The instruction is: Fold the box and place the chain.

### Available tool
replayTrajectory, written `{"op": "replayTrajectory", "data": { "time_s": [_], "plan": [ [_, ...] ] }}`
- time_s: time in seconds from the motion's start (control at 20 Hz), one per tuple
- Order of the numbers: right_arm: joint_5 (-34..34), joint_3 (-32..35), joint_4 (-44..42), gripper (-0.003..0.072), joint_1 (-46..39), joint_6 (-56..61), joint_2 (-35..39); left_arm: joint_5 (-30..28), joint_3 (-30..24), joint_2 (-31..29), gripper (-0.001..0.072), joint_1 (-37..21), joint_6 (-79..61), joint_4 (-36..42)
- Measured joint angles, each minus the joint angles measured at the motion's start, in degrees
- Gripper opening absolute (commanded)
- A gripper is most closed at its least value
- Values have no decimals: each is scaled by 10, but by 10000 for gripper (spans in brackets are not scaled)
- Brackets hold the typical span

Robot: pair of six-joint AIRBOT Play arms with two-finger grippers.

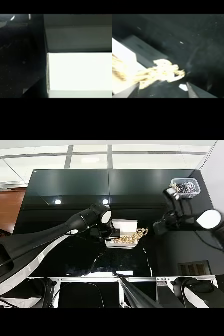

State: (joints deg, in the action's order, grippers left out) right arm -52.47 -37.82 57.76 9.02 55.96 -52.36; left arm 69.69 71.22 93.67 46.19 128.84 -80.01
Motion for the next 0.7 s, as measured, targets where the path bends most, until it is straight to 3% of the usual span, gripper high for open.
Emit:
{"op": "replayTrajectory", "data": {
  "time_s": [0.2,0.4,0.7],
  "plan": [
    [75,59,-12,701,29,-211,-35,0,0,0,29,0,0,0],
    [93,74,-89,702,45,-481,-80,0,0,0,29,0,0,0],
    [98,78,-130,702,50,-642,-111,0,0,0,29,0,0,0]
  ]
}}
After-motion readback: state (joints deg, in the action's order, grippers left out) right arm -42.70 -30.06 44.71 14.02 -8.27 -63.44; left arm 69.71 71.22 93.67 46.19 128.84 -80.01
